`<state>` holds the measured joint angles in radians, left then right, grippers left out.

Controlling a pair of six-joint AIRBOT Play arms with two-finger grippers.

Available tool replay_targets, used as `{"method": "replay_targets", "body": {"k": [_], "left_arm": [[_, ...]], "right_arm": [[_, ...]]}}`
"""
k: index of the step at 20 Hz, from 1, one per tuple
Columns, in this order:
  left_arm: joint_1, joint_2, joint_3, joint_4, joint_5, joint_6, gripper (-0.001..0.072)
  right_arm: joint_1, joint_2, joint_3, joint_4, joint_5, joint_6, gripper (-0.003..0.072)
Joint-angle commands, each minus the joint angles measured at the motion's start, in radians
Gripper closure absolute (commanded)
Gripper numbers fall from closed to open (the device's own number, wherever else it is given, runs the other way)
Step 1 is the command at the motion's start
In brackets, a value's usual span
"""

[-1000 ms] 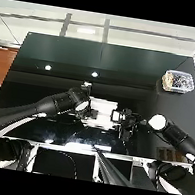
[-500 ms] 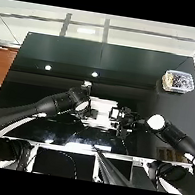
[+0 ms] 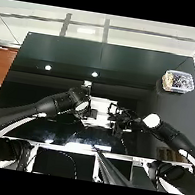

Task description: Fold the box and place the chain.

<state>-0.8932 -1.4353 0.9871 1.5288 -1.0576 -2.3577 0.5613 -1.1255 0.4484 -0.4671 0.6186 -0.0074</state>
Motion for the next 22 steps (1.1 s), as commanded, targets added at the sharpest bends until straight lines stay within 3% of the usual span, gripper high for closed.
{"method": "replay_targets", "body": {"k": [1,2,3,4,5,7,12,15,18,22], "left_arm": [[0.0,0.001,0.001,0.0,0.002,0.001,0.0679],[0.0,0.001,0.001,0.0,0.003,0.001,0.0679],[0.0,0.001,0.001,0.0,0.002,0.001,0.0679],[0.0,0.001,0.001,0.0,0.002,0.001,0.0679],[0.0,0.001,0.001,0.0,0.002,0.001,0.0679],[0.0,0.001,0.001,0.0,0.002,0.001,0.0679],[0.0,0.001,0.001,0.004,0.0,0.001,0.0679],[0.0,0.001,0.001,0.003,0.001,0.001,0.0679],[0.0,0.001,0.001,0.003,0.002,0.001,0.0679],[0.0,0.001,0.001,0.001,0.002,0.001,0.0679]], "right_arm": [[-0.003,-0.007,0.0,0.01,-0.004,0.005,0.0352],[-0.01,-0.007,0.0,0.009,-0.002,0.012,0.0493],[-0.016,-0.007,0.0,0.011,-0.005,0.022,0.0371],[-0.019,-0.007,0.0,0.008,-0.006,0.038,0.0334],[-0.024,-0.006,0.0,-0.01,0.0,0.043,0.0519],[-0.05,0.014,0.001,-0.035,0.014,0.145,0.0676],[-0.347,0.216,0.086,-0.375,0.319,0.704,0.0678],[-0.634,0.273,0.074,-0.472,0.343,1.041,0.0677],[-0.764,0.268,-0.045,-0.427,0.347,1.211,0.0677],[-0.711,0.179,-0.175,-0.203,0.416,1.085,0.0677]]}}
